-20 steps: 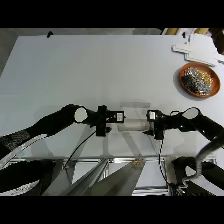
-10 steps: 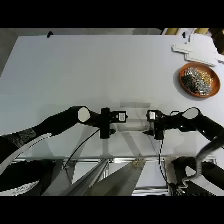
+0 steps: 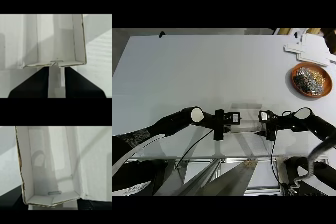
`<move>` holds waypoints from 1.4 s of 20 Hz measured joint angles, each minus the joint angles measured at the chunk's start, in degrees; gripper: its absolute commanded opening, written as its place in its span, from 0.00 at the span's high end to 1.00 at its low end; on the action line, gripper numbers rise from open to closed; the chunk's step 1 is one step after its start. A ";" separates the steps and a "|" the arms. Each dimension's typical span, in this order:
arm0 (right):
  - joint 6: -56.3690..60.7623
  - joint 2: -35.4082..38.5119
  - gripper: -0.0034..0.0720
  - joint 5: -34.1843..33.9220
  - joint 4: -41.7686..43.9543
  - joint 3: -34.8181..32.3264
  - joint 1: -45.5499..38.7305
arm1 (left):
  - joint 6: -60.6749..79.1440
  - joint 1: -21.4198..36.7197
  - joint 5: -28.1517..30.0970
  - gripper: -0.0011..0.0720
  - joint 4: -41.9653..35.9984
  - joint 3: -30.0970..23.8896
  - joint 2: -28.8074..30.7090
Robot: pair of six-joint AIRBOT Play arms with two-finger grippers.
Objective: Fold the box and place the chain.
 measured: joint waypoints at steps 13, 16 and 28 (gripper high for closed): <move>0.09 0.00 0.38 -0.24 0.09 0.00 0.00 | 2.43 -1.68 3.41 0.63 -4.85 1.75 -1.22; 0.04 0.00 0.38 -0.24 0.07 0.00 0.00 | 2.43 -2.32 3.69 0.04 -5.84 1.75 -1.64; 0.04 0.00 0.38 -0.20 0.07 0.00 0.00 | -6.91 0.02 -2.54 0.97 -0.31 1.75 4.79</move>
